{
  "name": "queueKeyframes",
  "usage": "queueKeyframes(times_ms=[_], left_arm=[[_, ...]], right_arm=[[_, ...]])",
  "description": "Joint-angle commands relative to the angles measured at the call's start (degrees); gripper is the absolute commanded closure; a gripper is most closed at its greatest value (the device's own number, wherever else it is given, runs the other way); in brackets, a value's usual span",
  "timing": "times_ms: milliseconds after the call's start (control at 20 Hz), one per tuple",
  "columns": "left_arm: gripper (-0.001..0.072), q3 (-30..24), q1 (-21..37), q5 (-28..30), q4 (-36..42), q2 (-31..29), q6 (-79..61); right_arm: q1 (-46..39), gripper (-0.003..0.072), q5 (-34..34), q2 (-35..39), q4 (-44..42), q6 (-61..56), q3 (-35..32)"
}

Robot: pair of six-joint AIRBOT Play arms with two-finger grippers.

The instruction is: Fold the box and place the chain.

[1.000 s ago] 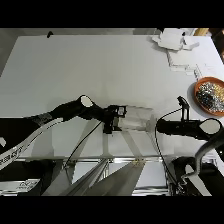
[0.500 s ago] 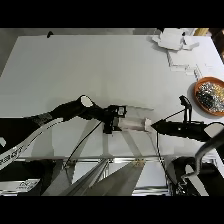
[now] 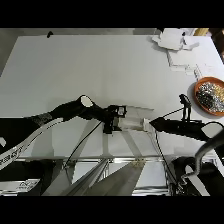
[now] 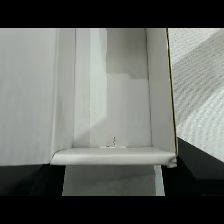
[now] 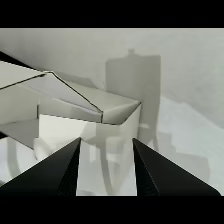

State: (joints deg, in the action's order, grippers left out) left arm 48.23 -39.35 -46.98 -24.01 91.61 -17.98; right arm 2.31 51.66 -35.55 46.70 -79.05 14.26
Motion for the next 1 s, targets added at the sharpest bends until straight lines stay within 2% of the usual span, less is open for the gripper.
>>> queueKeyframes(times_ms=[0, 150, 250, 600, 800, 950], left_arm=[[0.0503, 0.07, 0.04, 0.02, -0.02, -0.02, -0.02], [0.0503, 0.07, 0.04, 0.04, -0.02, -0.02, -0.02], [0.0503, 0.07, 0.04, 0.02, -0.02, -0.02, -0.02], [0.0503, 0.07, 0.04, 0.02, -0.02, -0.02, -0.02], [0.0503, 0.07, 0.04, 0.02, -0.02, -0.02, -0.02], [0.0503, 0.07, 0.04, 0.02, -0.02, -0.02, -0.02]], right_arm=[[4.55, 0.0319, -3.61, -0.94, 0.2, -3.82, -0.02], [8.07, 0.0273, -6.25, -3.58, 0.42, -9.42, 0.15], [10.67, 0.0273, -7.02, -5.38, 2.78, -12.09, 0.74], [21.97, 0.0275, -7.43, -11.82, 23.58, -34.1, 7.82], [28.39, 0.0283, -7.13, -18.75, 31.3, -44.76, 12.83], [33.4, 0.0294, -3.98, -24.72, 38.1, -51.71, 17.07]])
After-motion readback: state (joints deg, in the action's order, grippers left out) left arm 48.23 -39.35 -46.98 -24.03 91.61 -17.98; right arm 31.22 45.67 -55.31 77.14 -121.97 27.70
